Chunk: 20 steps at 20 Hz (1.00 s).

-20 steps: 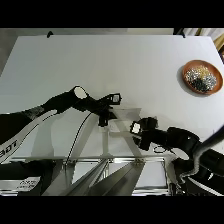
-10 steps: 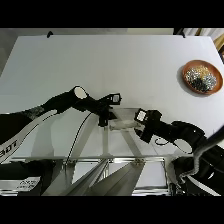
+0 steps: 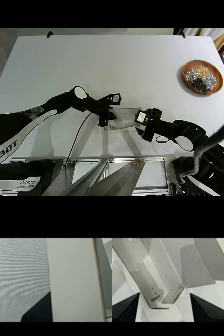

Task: Fold the box and place the chain.

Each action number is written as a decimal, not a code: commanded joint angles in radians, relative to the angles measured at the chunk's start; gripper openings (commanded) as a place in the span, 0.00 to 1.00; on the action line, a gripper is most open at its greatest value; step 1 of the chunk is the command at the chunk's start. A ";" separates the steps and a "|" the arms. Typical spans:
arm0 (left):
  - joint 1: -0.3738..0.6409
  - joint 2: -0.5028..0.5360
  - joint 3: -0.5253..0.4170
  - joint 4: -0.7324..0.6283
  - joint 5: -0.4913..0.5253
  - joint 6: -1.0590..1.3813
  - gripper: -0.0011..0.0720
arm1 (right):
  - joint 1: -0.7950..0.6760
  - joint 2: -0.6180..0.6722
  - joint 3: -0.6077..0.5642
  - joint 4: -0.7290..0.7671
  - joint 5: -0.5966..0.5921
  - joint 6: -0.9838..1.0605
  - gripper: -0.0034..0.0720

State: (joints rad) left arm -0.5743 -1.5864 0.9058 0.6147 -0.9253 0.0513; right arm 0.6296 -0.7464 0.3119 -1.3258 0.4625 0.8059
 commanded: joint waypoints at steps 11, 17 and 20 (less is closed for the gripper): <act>-0.001 0.000 0.000 0.000 0.001 0.000 0.03 | -0.117 -0.050 -0.004 0.188 -0.007 -0.332 0.93; -0.001 0.000 0.000 0.000 0.001 0.000 0.03 | -0.117 -0.053 -0.004 0.315 0.006 -0.548 0.93; -0.001 0.000 0.000 0.000 0.001 0.000 0.03 | -0.153 -0.070 -0.004 0.348 0.022 -0.553 0.93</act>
